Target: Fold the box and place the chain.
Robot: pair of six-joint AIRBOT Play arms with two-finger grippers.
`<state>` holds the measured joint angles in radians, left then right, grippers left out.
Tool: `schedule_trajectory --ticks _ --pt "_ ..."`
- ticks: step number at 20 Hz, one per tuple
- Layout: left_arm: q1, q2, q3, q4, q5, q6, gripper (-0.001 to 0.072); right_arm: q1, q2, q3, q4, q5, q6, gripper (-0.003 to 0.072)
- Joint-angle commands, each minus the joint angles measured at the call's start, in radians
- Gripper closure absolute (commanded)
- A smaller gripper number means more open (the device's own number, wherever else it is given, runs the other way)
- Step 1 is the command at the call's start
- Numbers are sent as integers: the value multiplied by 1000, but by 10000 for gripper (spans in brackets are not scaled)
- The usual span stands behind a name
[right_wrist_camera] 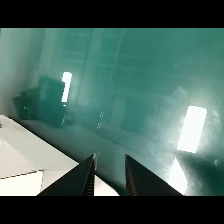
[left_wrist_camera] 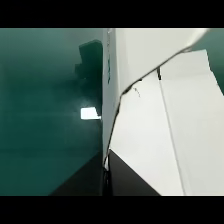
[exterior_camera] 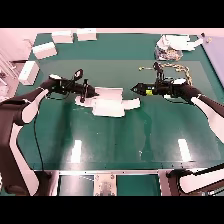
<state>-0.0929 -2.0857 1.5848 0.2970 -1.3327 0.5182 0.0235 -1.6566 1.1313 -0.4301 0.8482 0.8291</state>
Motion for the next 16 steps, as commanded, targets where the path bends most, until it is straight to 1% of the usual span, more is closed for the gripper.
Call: schedule_trajectory --ticks 1,6,10,16 --pt "-8 0 -3 16 33 36 696 -1 -1 -12 0 -3 -26 441" --pt "-8 0 -7 16 29 61 696 0 -2 -19 0 -3 -48 441" --pt "-8 0 -61 -62 91 134 696 -3 -2 -19 0 -6 -56 441" --pt "-7 3 -61 -66 87 138 695 -21 -2 -19 0 -18 -68 442"
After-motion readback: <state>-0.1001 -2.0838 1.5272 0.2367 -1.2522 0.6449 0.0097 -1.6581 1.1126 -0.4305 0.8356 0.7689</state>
